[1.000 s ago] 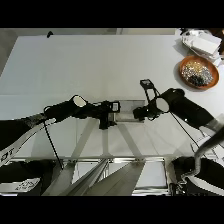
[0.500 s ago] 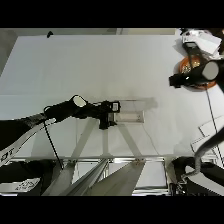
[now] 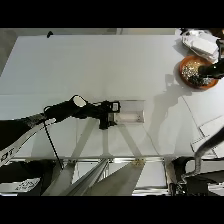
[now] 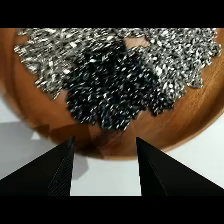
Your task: Fold the box and place the chain.
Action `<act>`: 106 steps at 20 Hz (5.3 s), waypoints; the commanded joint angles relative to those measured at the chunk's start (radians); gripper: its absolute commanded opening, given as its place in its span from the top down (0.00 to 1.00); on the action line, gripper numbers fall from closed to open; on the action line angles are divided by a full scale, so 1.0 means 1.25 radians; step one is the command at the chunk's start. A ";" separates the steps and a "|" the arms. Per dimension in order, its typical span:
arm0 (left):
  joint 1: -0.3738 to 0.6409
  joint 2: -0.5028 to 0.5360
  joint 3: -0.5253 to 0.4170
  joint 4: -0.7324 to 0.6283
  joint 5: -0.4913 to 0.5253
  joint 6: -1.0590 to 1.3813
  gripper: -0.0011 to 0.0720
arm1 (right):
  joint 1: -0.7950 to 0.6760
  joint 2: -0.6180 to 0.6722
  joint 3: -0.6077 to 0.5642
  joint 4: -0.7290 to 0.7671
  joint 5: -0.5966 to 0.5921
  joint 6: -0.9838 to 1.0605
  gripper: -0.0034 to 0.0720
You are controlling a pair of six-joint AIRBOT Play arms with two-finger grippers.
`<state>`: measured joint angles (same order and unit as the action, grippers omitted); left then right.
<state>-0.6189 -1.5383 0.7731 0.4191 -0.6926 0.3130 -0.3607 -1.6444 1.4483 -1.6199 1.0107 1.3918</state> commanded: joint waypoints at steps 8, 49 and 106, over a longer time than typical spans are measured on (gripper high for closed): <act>0.000 0.000 0.000 0.000 0.000 0.000 0.80 | -0.018 -0.133 0.034 0.005 0.000 -0.003 0.43; 0.000 0.000 0.000 0.000 0.000 0.000 0.80 | 0.252 0.618 0.034 0.319 0.512 0.026 0.94; 0.000 0.000 0.000 0.000 0.000 0.000 0.80 | 0.841 0.292 -0.436 0.254 -0.043 0.243 0.78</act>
<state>-0.6189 -1.5383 0.7731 0.4187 -0.6926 0.3130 0.6849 -1.2507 0.9028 -1.2800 0.9546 1.6745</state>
